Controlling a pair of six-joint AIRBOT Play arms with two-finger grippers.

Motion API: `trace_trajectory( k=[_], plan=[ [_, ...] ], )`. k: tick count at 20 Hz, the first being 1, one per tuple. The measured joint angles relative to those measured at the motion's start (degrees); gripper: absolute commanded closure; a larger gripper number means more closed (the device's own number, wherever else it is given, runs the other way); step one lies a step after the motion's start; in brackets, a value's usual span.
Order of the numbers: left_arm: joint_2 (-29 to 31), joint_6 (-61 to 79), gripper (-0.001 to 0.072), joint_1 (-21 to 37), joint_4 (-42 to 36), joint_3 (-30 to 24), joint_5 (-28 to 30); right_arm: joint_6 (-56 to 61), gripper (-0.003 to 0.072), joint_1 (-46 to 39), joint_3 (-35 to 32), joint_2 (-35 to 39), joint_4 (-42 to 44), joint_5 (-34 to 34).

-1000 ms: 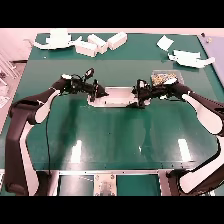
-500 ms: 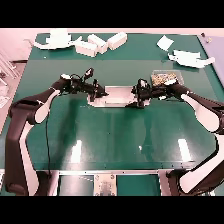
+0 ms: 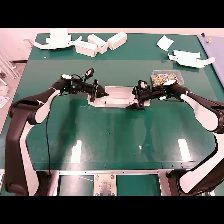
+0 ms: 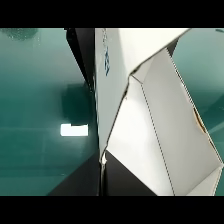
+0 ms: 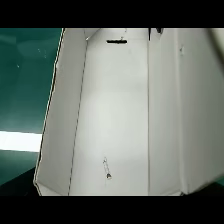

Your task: Fold the box and place the chain.

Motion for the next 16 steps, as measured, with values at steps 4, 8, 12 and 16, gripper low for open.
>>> trace_trajectory(
  k=[4, 8, 12, 16],
  plan=[
    [0.0, 0.0, 0.0689, 0.0, 0.0, 0.0, 0.0, 0.0, -0.0014, 0.0, 0.5, -0.7, -0.6, 0.5],
    [0.0, 0.0, 0.0689, 0.0, 0.0, 0.0, 0.0, 0.0, -0.0010, 0.0, 1.1, -1.1, -0.9, 0.9],
    [0.0, 0.0, 0.0689, 0.1, -0.1, 0.0, 0.0, 0.0, -0.0011, 0.0, 1.4, -1.2, -0.4, 1.0],
    [0.0, 0.0, 0.0688, 0.1, -0.1, 0.0, 0.0, 0.3, -0.0011, 0.0, 1.5, -1.2, 0.0, 1.3]
  ],
)
